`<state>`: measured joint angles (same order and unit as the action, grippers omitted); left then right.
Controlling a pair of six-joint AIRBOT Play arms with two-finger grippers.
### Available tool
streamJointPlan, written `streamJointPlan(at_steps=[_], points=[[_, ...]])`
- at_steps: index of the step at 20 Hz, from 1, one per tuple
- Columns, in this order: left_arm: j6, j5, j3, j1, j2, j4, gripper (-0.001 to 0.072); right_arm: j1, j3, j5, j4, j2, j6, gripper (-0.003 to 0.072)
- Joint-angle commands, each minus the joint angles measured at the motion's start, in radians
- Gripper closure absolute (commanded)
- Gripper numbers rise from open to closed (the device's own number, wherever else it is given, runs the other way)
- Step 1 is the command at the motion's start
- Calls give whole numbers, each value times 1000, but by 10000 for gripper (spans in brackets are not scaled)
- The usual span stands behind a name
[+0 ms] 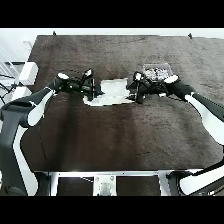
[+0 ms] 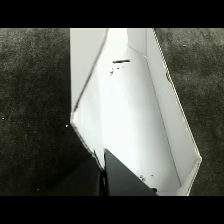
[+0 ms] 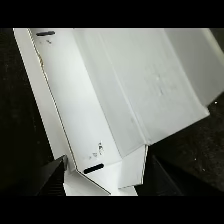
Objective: Fold the box and place the chain.
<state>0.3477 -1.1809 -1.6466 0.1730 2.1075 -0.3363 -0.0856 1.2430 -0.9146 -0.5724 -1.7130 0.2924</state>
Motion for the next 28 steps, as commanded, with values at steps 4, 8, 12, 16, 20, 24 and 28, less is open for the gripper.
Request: streamJointPlan(at_steps=[4, 8, 12, 16, 20, 24, 28], points=[[0, -1, 0, 0, 1, 0, 690, 4, 68, -75, -16, -64, -26, 72], [0, -1, 0, 0, 1, 0, 691, 4, 72, -116, -19, -74, -25, 72], [0, -1, 0, 0, 1, 0, 690, 0, 72, -157, -19, -81, -59, 72], [0, -1, 0, 0, 1, 0, 690, 1, 72, -156, -18, -89, -61, 72], [0, 0, 0, 0, 1, 0, 690, 0, 90, -159, -12, -114, -19, 72], [0, 0, 0, 0, 1, 0, 690, -2, 127, -207, -14, -151, 23, 71], [0, 2, 0, 0, 1, 0, 691, -2, 173, -285, -14, -194, 43, 71]])
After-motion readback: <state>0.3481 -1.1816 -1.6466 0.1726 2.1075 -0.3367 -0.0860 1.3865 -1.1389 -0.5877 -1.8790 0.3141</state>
